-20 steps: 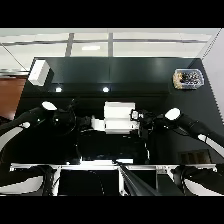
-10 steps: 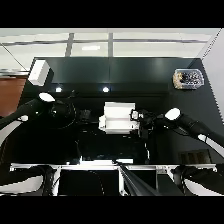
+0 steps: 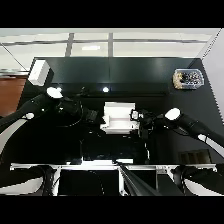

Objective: Fold the box and place the chain.

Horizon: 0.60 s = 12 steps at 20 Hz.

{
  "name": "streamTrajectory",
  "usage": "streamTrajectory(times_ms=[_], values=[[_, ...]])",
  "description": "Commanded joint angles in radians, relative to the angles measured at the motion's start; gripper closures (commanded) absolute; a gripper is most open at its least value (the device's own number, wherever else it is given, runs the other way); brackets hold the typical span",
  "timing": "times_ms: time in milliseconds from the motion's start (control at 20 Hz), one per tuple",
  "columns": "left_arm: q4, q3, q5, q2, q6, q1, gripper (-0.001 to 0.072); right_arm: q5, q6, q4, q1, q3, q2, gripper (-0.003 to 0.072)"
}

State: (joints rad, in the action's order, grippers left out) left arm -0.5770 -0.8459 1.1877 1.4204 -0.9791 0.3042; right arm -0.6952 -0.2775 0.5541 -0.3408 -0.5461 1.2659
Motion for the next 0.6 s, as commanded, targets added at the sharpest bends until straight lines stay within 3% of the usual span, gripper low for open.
streamTrajectory(times_ms=[0, 550], values=[[-0.085, -0.034, -0.034, 0.0, -0.117, 0.046, 0.0214, 0.0, 0.0, 0.0, -0.001, 0.0, 0.0, 0.0559], [-0.153, -0.042, -0.202, -0.002, -0.33, 0.149, 0.0216, 0.0, 0.0, 0.0, -0.001, 0.0, 0.0, 0.0559]])
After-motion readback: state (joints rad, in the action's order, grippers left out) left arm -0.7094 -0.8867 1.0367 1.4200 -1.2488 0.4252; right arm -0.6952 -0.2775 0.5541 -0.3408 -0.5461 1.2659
